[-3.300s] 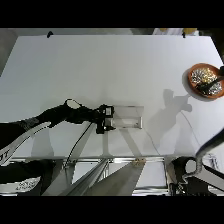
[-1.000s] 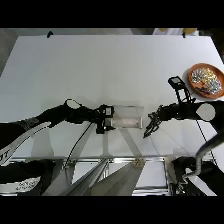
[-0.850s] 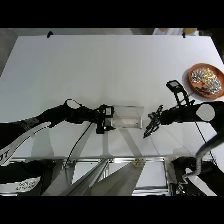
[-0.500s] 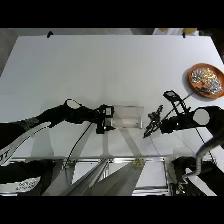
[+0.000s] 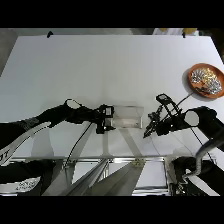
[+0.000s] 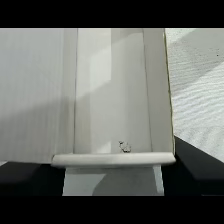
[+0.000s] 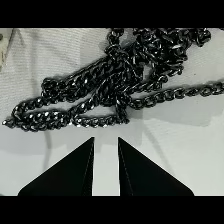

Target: Fold the box and place the chain.

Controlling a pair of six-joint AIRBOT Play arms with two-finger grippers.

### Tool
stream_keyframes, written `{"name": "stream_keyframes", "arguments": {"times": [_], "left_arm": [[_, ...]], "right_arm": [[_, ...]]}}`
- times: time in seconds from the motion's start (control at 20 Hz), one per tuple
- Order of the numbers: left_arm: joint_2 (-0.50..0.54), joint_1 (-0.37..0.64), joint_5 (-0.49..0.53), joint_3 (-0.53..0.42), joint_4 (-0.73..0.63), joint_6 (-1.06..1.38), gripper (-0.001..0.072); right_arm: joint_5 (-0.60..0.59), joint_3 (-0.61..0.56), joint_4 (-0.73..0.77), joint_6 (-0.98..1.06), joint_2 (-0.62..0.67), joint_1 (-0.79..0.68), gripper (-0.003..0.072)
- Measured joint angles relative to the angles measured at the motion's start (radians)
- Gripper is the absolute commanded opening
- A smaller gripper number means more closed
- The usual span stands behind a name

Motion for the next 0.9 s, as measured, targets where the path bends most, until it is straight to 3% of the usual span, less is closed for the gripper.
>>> {"name": "stream_keyframes", "arguments": {"times": [0.65, 0.9], "left_arm": [[0.0, 0.0, 0.0, 0.0, 0.0, 0.0, 0.0132], [0.0, 0.0, 0.0, 0.0, 0.0, 0.0, 0.0132]], "right_arm": [[-0.054, 0.0, -0.026, 0.053, -0.02, 0.007, 0.0178], [-0.056, 0.0, -0.026, 0.056, -0.086, 0.007, 0.0179]]}}
